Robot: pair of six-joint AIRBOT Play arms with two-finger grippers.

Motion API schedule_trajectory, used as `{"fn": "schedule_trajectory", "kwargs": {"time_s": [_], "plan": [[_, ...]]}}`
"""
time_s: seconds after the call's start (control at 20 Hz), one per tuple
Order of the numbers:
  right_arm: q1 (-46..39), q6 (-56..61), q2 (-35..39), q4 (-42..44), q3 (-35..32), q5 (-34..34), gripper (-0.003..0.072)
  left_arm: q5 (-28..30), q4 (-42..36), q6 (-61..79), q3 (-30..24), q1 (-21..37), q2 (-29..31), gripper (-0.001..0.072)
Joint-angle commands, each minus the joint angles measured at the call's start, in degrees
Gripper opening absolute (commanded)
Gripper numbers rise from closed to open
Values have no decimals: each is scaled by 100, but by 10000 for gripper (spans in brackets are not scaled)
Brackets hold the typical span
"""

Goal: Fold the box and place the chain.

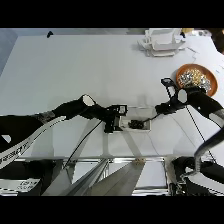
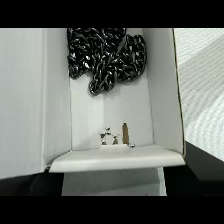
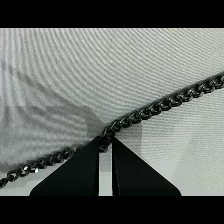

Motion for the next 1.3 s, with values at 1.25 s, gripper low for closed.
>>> {"fn": "schedule_trajectory", "kwargs": {"time_s": [1.25], "plan": [[1456, -1775, 3659, 3976, -55, 573, 19, 2, 2, 0, 4, 4, 2, 10]]}}
